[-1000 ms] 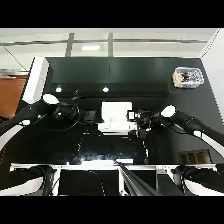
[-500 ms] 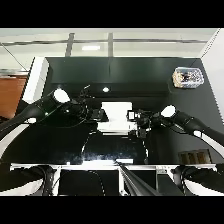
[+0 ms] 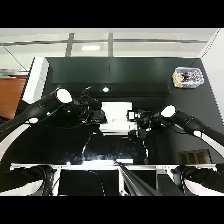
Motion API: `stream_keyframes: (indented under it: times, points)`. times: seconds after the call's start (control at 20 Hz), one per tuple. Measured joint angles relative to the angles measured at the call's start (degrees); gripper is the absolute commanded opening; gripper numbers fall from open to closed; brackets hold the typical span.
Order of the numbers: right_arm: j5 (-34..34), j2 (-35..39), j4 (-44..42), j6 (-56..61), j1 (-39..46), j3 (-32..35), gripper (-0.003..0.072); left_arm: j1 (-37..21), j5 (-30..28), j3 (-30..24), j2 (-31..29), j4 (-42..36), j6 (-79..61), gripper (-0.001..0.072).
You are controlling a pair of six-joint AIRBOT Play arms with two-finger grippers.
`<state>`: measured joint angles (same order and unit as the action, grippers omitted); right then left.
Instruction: Fold the box and place the chain.
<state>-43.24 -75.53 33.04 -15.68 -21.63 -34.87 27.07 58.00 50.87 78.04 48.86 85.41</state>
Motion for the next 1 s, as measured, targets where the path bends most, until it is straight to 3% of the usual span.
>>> stream_keyframes:
  times: [0.45,0.9,1.0]
  points:
    - [0.0,0.0,0.0,0.0,0.0,0.0,0.0183,9.0,-2.3,4.8,1.0,20.3,20.4,0.0473]
    - [0.0,0.0,0.0,0.0,0.0,0.0,0.0183,16.0,5.5,11.9,6.6,33.9,35.2,0.0441]
    - [0.0,0.0,0.0,0.0,0.0,0.0,0.0183,16.9,6.2,12.5,7.4,34.6,37.2,0.0403]
